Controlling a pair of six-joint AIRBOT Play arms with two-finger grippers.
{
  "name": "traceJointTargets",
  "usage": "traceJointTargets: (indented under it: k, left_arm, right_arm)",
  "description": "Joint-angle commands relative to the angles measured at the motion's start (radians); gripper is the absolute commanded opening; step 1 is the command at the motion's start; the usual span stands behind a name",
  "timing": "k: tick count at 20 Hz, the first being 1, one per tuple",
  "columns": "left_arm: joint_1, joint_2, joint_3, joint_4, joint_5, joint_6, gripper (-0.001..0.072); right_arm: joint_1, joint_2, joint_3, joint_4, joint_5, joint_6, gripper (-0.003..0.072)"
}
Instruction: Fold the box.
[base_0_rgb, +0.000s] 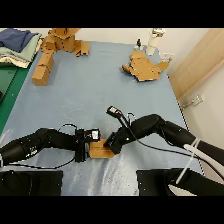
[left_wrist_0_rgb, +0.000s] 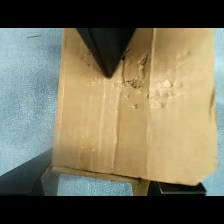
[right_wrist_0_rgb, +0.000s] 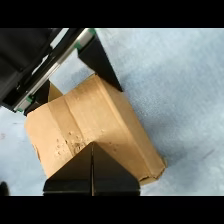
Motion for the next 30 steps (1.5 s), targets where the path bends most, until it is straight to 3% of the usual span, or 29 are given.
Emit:
traceJointTargets:
  k: [1,5,6,7,9,11,18,19,22,30]
  left_arm:
    - [0.000,0.001,0.001,-0.001,0.000,-0.002,0.0474]
    - [0.000,0.001,0.001,0.000,0.000,-0.002,0.0474]
    - [0.000,0.001,0.001,0.000,0.000,-0.002,0.0474]
    - [0.000,0.001,0.001,0.000,0.000,-0.002,0.0474]
    - [0.000,0.001,0.001,0.000,0.000,-0.002,0.0474]
    - [0.000,0.001,0.001,0.000,0.000,-0.002,0.0474]
    - [0.000,0.001,0.001,0.000,0.000,-0.002,0.0474]
    - [0.000,0.001,0.001,-0.001,0.000,-0.002,0.0474]
    - [0.000,0.001,0.001,0.000,0.000,-0.002,0.0474]
    - [0.000,0.001,0.001,0.000,-0.001,-0.002,0.0474]
  right_arm:
    - [0.101,0.093,-0.015,-0.129,0.156,0.070,-0.0001]
    - [0.142,0.179,-0.015,-0.209,0.151,0.082,0.0024]
    - [0.151,0.190,-0.015,-0.228,0.143,0.080,0.0184]
    - [0.162,0.193,-0.015,-0.260,0.142,0.069,0.0291]
    - [0.175,0.190,-0.015,-0.267,0.143,0.010,0.0304]
    - [0.197,0.190,-0.015,-0.267,0.143,-0.087,0.0462]
    - [0.217,0.166,-0.015,-0.284,0.171,-0.332,0.0481]
    - [0.224,0.165,-0.015,-0.286,0.177,-0.340,0.0538]
    - [0.253,0.165,-0.016,-0.316,0.201,-0.346,0.0578]
    - [0.284,0.122,-0.016,-0.416,0.295,-0.346,0.0575]
